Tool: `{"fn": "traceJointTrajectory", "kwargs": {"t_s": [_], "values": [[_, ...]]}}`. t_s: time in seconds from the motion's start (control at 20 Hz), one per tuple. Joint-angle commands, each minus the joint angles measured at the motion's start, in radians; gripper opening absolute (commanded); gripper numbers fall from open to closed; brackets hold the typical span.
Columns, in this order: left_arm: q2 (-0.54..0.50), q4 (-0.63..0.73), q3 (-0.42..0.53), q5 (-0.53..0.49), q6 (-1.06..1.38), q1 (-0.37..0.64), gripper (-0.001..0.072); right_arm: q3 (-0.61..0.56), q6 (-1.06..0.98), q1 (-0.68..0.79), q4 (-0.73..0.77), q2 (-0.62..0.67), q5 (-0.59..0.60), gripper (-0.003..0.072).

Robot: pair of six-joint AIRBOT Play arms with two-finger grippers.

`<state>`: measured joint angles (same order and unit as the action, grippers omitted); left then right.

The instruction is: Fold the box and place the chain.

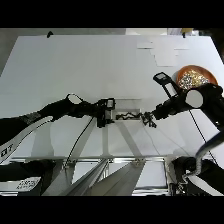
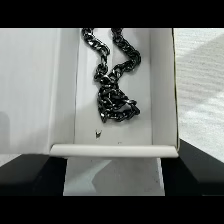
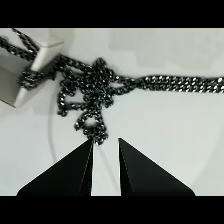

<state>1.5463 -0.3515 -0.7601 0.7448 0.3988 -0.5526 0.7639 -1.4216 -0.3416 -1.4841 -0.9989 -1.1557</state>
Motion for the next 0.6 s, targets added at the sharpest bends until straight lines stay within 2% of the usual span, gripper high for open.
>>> {"fn": "traceJointTrajectory", "kwargs": {"t_s": [0.0, 0.2, 0.55], "values": [[0.0, 0.0, 0.0, 0.0, 0.0, 0.0, 0.0271, -0.071, 0.018, -0.01, -0.012, -0.043, 0.071, 0.0192], [0.0, 0.0, 0.0, 0.0, 0.0, 0.0, 0.0271, -0.071, 0.037, -0.09, -0.014, -0.12, 0.112, 0.0202], [0.0, 0.0, 0.0, 0.0, 0.0, 0.0, 0.0271, -0.071, 0.012, -0.09, -0.031, -0.201, 0.184, 0.0201]]}}
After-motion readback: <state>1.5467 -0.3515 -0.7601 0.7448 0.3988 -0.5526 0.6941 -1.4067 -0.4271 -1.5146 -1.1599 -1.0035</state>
